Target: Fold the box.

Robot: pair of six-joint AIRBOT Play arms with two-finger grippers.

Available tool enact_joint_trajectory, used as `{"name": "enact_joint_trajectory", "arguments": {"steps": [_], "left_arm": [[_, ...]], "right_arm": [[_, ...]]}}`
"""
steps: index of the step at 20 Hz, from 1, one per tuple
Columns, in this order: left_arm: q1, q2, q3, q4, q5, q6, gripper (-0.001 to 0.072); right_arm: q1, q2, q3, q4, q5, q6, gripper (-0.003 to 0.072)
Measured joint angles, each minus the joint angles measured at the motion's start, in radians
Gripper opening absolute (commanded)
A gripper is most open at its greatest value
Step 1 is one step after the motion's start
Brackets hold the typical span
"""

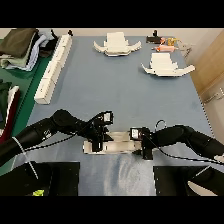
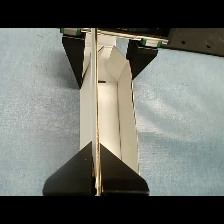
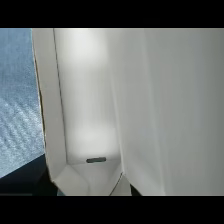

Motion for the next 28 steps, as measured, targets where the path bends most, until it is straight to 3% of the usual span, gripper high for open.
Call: {"name": "enact_joint_trajectory", "arguments": {"steps": [28], "left_arm": [[0.0,0.0,0.0,-0.019,0.006,0.0,0.0013]], "right_arm": [[0.0,0.008,0.0,-0.029,-0.006,0.0,0.0512]]}}
